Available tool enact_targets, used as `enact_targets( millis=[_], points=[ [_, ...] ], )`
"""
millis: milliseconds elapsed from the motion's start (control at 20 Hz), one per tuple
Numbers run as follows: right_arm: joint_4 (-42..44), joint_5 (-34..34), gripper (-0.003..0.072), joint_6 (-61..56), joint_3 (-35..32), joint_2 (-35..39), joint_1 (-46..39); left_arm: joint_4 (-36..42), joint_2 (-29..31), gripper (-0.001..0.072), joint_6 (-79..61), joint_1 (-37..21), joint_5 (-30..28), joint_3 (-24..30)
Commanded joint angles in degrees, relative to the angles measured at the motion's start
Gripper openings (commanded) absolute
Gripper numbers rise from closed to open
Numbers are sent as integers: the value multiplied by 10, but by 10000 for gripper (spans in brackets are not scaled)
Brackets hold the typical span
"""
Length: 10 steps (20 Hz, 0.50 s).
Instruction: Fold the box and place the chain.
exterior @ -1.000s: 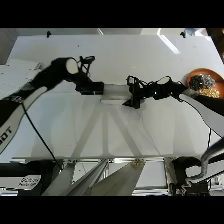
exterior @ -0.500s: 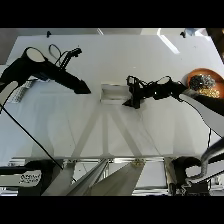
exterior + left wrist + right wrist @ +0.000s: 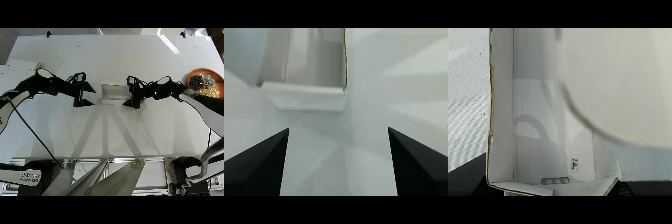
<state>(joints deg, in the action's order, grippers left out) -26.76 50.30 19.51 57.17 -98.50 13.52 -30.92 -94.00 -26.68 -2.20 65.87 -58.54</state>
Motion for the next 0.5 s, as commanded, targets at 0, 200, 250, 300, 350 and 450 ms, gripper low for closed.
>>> enact_targets(
  millis=[0, 200, 250, 300, 350, 450],
  points=[
    [0, 0, 520, 0, 0, 0, 0, 88, -46, 697, -95, 18, -37, 6],
    [0, 0, 520, 0, 0, 0, 0, 84, -58, 697, -101, 14, -37, -12],
    [0, 0, 520, 0, 0, 0, 0, 83, -62, 697, -100, 11, -35, -19],
    [0, 0, 520, 0, 0, 0, 0, 81, -66, 697, -92, 9, -35, -24],
    [0, 0, 520, 0, 0, 0, 0, 79, -73, 697, -91, 8, -31, -30],
    [0, 0, 520, 0, 0, 0, 0, 69, -80, 696, -91, 8, -11, -40]
  ],
)
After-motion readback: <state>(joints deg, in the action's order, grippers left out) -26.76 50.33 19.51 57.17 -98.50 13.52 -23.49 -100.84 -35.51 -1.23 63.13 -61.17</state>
